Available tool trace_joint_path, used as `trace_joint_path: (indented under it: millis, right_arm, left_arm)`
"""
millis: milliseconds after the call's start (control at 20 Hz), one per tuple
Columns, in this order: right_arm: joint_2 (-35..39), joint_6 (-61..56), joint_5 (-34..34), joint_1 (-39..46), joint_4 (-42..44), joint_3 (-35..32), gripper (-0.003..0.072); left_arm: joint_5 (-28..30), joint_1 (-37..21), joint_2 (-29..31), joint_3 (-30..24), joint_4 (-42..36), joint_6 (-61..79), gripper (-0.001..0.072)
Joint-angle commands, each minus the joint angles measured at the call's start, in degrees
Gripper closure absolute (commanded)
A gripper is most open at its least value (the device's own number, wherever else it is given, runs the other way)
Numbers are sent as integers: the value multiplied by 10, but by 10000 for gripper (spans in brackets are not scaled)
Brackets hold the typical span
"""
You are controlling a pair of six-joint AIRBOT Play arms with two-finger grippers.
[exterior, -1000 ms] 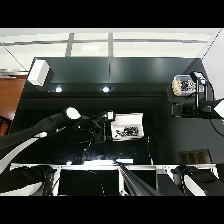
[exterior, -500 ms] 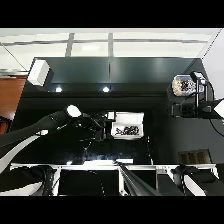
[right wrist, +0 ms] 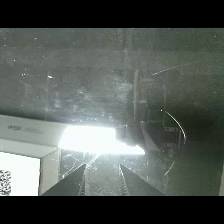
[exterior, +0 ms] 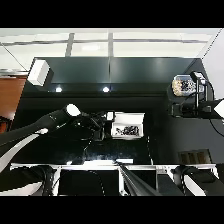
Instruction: Fold the box and place the chain.
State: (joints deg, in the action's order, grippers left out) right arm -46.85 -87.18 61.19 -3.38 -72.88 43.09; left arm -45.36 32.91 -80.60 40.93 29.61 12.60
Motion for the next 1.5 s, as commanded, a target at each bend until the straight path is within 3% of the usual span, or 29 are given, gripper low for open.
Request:
trace_joint_path:
  millis: [0,600,750,1250,1450]
  right_arm:
    - [0,0,0,0,0,0,429]
    - [0,0,0,0,0,0,429]
    - [0,0,0,0,0,0,429]
    - [0,0,0,0,0,0,429]
    - [0,0,0,0,0,0,429]
  left_arm:
    - [-1,-1,0,0,1,3,83]
    - [6,0,0,0,-8,3,82]
    - [8,0,-2,0,-61,3,82]
    - [4,8,-3,3,-9,0,84]
    - [32,21,-3,3,6,-24,83]
